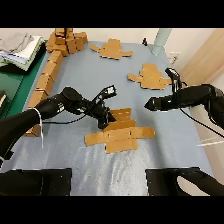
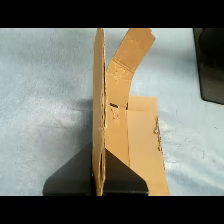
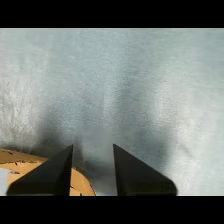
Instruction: Fold the box.
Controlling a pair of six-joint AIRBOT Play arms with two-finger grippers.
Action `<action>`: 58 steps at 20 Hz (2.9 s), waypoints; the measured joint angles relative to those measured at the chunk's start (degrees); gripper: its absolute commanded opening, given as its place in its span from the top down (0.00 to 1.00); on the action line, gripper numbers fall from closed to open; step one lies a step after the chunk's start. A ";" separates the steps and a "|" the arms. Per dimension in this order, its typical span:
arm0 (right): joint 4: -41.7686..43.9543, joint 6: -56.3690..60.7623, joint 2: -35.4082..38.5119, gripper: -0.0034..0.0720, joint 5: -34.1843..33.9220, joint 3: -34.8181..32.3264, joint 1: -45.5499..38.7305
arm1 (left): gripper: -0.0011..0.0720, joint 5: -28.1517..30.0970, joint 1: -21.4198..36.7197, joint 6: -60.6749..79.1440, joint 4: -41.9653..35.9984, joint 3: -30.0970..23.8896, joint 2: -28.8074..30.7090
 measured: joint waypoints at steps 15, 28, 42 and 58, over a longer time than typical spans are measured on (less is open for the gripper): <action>6.16 -1.75 -0.61 0.95 -6.56 -9.46 5.66 | 0.97 4.11 -1.60 0.61 0.66 -0.55 -2.16; 4.52 0.22 -0.59 0.95 0.98 -17.57 8.07 | 0.97 4.02 -1.60 0.59 0.13 -0.52 -4.28; -6.36 7.37 -0.59 0.95 3.96 -17.66 8.07 | 0.97 0.79 -1.60 4.28 -1.40 -0.50 -4.37; -6.80 9.25 0.83 0.95 6.54 -17.68 8.22 | 0.97 0.13 -1.60 6.16 -2.89 -0.55 -5.51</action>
